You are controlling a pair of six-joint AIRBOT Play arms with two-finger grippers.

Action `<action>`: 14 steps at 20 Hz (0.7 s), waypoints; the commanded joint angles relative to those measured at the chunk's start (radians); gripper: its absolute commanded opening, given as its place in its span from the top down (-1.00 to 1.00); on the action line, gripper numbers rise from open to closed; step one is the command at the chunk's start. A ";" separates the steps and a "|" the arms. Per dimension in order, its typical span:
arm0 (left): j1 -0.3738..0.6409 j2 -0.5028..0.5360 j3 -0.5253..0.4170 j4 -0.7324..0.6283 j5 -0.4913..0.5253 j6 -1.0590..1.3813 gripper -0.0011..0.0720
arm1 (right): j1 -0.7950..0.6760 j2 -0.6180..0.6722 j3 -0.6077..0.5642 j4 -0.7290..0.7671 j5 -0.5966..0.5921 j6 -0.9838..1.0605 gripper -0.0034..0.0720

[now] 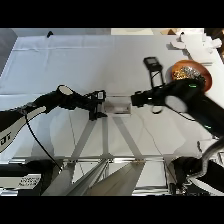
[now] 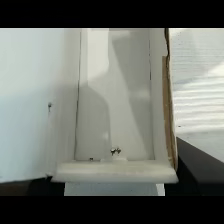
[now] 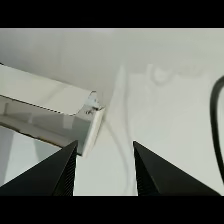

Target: Fold the box and place the chain.

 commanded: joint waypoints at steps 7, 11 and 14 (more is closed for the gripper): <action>0.000 0.000 0.000 0.000 0.001 -0.001 0.22 | -0.490 0.099 0.001 0.010 -0.049 -0.214 -0.09; 0.000 0.000 0.000 0.000 0.001 -0.001 0.22 | -0.640 -0.058 0.001 0.003 -0.111 -0.215 -0.23; 0.000 0.000 0.000 0.000 0.001 -0.001 0.22 | -0.708 -0.169 0.004 0.003 -0.263 -0.214 -0.24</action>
